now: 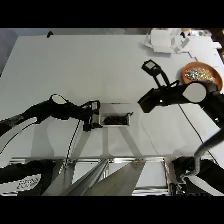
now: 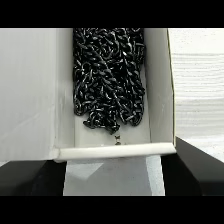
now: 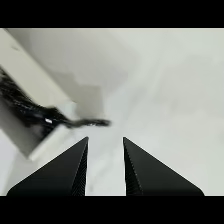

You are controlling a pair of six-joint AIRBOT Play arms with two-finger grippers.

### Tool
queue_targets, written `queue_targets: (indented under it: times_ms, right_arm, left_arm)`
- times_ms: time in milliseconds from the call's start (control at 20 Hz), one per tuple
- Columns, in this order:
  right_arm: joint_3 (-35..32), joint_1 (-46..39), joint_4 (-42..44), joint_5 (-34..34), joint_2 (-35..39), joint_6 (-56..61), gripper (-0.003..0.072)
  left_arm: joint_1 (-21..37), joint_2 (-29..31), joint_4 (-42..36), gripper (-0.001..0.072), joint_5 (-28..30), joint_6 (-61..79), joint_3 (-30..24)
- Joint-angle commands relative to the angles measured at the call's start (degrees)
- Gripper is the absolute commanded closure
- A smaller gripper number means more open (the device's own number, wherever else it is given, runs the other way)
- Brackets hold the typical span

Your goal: Fold the box and place the chain.

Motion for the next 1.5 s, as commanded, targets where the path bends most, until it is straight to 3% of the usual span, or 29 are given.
queue_targets:
  times_ms: [0, 250, 400, 1150, 1250, 1300, 1450]
  right_arm:
    - [-2.2, -7.6, 4.9, -1.7, -2.7, -22.2, 0.0408]
    - [-5.0, -8.0, 16.7, 0.4, -13.0, -63.4, 0.0384]
    - [-5.0, -7.6, 22.6, 3.3, -17.8, -76.6, 0.0394]
    - [-6.6, -4.3, 30.6, 2.5, -20.6, -77.4, 0.051]
    - [-6.6, -4.3, 30.3, 2.8, -20.5, -77.0, 0.0631]
    - [-6.6, -4.3, 29.6, 2.7, -20.4, -76.1, 0.0658]
    - [-6.6, -5.2, 25.8, 1.7, -18.6, -72.1, 0.0667]
  left_arm:
    - [0.0, 0.0, 0.0, 0.0499, 0.0, 0.0, 0.0]
    - [0.0, 0.0, 0.0, 0.0499, 0.0, 0.0, 0.0]
    - [0.0, 0.0, 0.0, 0.0499, 0.0, 0.0, 0.0]
    - [0.0, 0.0, 0.0, 0.0499, 0.0, 0.0, 0.0]
    - [0.0, 0.0, 0.0, 0.0499, 0.0, 0.0, 0.0]
    - [0.0, 0.0, 0.0, 0.0499, 0.0, 0.0, 0.0]
    - [0.0, 0.0, 0.0, 0.0499, 0.0, 0.0, 0.0]
